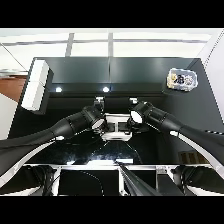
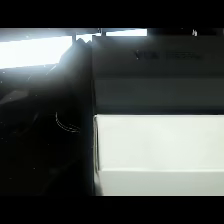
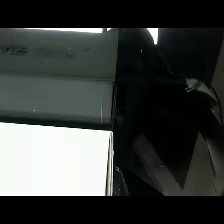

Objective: Fold the box and place the chain.

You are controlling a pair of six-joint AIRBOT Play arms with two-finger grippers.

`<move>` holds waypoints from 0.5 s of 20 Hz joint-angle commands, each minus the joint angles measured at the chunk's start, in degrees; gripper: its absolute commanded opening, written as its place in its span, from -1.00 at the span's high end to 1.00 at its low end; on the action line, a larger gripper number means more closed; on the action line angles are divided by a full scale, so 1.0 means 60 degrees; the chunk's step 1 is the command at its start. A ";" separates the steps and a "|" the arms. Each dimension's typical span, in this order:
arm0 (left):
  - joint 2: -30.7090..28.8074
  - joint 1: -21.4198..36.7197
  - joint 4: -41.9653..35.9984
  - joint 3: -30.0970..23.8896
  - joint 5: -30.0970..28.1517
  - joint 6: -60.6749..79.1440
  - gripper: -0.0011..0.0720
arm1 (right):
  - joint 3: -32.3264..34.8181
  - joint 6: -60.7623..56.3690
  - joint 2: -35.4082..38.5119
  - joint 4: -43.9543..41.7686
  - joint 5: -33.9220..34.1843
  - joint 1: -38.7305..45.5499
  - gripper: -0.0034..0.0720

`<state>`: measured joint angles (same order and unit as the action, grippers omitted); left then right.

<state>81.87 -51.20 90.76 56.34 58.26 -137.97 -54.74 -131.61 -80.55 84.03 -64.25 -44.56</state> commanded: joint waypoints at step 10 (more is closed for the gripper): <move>0.0004 0.0007 0.0007 0.0007 0.0011 0.0004 0.89 | -0.0007 0.0000 -0.0004 0.0011 0.0000 0.0000 0.81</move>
<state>81.87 -51.20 90.70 56.36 58.46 -138.12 -54.74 -131.81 -80.60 84.18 -64.31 -44.56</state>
